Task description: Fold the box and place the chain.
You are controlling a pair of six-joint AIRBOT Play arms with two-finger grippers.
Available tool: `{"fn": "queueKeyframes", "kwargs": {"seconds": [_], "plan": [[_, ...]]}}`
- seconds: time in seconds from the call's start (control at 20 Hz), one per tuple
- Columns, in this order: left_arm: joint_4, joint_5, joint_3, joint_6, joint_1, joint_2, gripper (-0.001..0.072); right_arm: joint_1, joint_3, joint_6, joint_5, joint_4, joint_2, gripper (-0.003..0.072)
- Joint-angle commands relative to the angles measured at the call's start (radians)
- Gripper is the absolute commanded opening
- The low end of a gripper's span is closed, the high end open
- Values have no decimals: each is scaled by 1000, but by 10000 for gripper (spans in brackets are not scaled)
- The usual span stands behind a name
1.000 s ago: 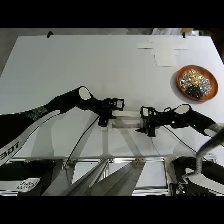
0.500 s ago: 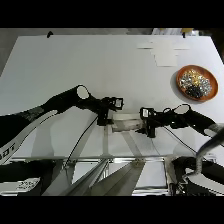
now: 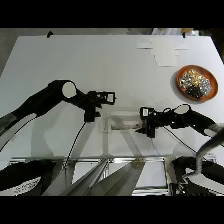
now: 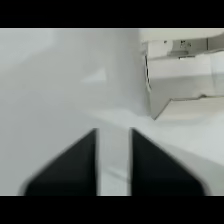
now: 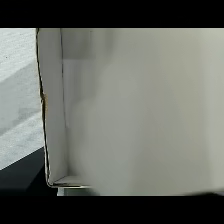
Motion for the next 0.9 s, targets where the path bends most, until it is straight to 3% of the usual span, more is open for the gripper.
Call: {"fn": "queueKeyframes", "kwargs": {"seconds": [0.0,0.2,0.35,0.45,0.65,0.75,0.85], "plan": [[29,-78,1,-101,-16,107,2,0,0,-3,0,-2,0,459],[-39,-82,1,-116,-156,129,1,0,0,-3,0,-2,0,459],[-34,36,1,-155,-303,98,1,0,0,-3,0,-2,0,459],[-33,171,1,-180,-352,70,1,0,0,-3,0,-2,0,459],[-39,508,1,-322,-334,2,2,0,0,-3,0,-2,0,459],[-40,608,1,-392,-298,-50,6,0,0,-3,0,-2,0,459],[-68,641,1,-460,-265,-102,5,0,0,-3,0,-2,0,459]]}}
